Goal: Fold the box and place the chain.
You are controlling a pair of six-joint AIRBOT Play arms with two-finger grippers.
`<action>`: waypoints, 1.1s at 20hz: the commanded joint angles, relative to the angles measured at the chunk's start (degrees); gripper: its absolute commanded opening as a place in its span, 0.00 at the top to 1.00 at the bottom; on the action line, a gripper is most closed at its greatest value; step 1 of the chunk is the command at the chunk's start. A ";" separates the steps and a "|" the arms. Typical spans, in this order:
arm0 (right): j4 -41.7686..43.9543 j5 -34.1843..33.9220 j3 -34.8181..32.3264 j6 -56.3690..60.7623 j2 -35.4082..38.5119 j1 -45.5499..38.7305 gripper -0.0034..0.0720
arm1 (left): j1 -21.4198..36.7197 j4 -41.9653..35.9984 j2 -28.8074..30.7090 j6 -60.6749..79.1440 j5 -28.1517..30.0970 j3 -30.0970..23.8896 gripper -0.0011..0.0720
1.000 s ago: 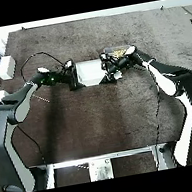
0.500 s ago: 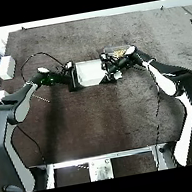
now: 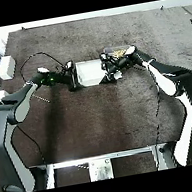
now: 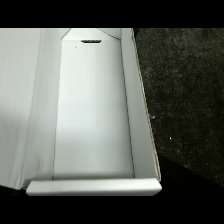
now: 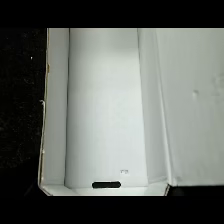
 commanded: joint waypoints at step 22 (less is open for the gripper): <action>0.02 0.00 0.04 0.07 -0.02 0.04 0.43 | 0.04 1.36 -0.09 0.04 0.04 -0.02 0.61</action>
